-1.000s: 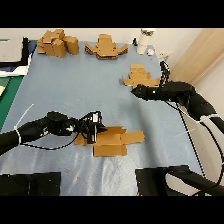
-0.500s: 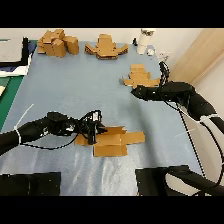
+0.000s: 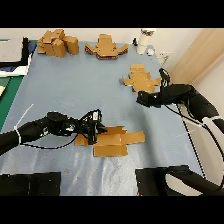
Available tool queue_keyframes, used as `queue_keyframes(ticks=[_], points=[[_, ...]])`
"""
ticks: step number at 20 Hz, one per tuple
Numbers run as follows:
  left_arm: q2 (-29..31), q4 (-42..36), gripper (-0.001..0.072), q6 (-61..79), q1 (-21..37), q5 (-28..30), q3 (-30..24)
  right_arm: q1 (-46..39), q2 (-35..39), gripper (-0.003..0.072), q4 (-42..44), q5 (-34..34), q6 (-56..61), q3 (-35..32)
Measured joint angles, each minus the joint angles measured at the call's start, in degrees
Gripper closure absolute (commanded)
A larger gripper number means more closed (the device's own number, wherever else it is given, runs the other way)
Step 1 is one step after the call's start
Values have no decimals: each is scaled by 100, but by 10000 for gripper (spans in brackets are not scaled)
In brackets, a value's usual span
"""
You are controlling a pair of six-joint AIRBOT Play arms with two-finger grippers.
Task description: Fold the box.
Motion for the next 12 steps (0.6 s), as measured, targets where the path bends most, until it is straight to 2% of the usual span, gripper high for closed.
queue_keyframes(ticks=[5,7,10,12], points=[[0,-2,694,-2,0,0,0,708,494,682,-994,-2035,1368,-57],[0,-2,694,-2,0,-2,0,1261,769,682,-1117,-2538,1578,-205],[0,-2,694,-2,0,0,0,2286,1241,682,-1252,-2686,1729,-616],[0,-2,694,-2,0,-2,0,3067,1582,682,-1427,-2393,1655,-981]])
